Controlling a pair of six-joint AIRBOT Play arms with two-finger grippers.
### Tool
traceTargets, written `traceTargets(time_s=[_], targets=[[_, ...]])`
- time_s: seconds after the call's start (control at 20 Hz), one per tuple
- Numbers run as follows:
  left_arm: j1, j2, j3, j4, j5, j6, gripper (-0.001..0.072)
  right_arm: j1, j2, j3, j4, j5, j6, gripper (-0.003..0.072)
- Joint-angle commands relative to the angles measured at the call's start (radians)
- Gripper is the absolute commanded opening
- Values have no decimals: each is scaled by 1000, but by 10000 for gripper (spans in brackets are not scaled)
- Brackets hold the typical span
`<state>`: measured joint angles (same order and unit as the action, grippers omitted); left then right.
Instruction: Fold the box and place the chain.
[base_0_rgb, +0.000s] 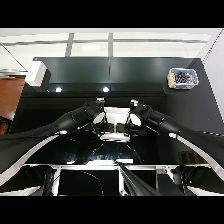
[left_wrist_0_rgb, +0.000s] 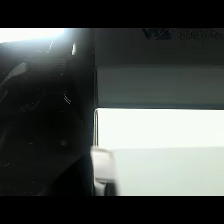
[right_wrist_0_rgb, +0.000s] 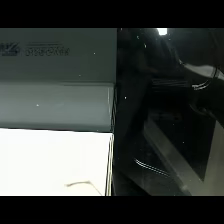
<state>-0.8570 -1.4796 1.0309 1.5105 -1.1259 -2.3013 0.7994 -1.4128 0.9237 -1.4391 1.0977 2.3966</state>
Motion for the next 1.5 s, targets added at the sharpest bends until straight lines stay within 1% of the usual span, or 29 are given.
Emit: traceTargets(time_s=[0.0,0.05,0.1,0.15,0.2,0.55,0.75,0.95,1.05,1.1,1.45], targets=[[0,0,0,0,-1,0,29,0,-1,0,6,-3,0,54],[0,0,0,0,-1,0,29,0,0,0,7,-4,0,57],[0,0,0,0,-1,0,29,0,0,0,7,-3,0,156],[0,0,0,0,-1,0,29,0,0,0,9,-2,0,272],[0,0,0,0,-1,0,29,0,1,0,10,-2,0,280],[0,0,0,0,-1,0,29,0,17,2,27,10,-4,279],[0,0,0,0,-2,0,29,0,17,50,14,10,-26,279],[0,0,0,0,-1,0,29,0,17,63,-37,68,-26,278],[0,0,0,0,-1,0,29,0,16,63,-36,70,-26,277],[0,0,0,0,-1,0,29,0,14,63,-37,68,-26,243],[0,0,0,0,-1,0,29,8,-6,63,-39,66,-26,239]])
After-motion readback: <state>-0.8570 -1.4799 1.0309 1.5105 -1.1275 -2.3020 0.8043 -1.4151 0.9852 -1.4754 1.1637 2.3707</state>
